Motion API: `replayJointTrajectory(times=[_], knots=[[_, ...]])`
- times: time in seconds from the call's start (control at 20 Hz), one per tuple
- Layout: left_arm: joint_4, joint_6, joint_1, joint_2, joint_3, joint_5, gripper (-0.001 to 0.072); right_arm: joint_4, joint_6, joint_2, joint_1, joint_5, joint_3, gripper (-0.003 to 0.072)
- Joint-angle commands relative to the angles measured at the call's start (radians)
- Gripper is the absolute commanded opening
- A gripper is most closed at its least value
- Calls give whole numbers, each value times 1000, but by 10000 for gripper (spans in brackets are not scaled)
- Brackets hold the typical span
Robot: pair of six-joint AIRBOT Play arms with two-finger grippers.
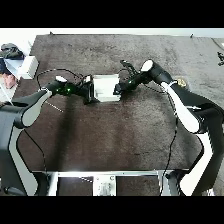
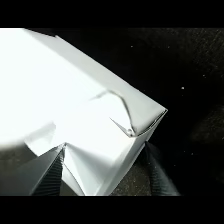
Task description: Fold the box and place the chain.
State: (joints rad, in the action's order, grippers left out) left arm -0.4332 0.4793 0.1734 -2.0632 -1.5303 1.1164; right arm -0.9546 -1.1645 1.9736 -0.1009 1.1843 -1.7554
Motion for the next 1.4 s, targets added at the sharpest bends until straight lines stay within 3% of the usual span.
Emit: replayJointTrajectory(times=[0.0, 0.05, 0.1, 0.15, 0.45, 0.8, 1.35], knots=[[0, 0, 0, 1, -1, 0, 466, -91, -64, 0, -37, -24, -13, 542], [0, 0, 0, 1, -1, 0, 466, -112, -73, 0, -45, -27, -13, 532], [0, 0, 0, 1, -1, 0, 466, -139, -92, 0, -55, -34, -13, 455], [0, 0, 0, 1, -1, 0, 466, -163, -110, 0, -63, -40, -13, 446], [0, 0, 0, 1, -1, 0, 466, -308, -205, 0, -100, -40, -16, 446], [0, 0, 0, 1, -1, 0, 466, -484, -303, 1, -158, -17, -113, 446], [0, 0, 0, 1, -1, 0, 467, -550, -431, 36, -176, 11, -150, 444]])
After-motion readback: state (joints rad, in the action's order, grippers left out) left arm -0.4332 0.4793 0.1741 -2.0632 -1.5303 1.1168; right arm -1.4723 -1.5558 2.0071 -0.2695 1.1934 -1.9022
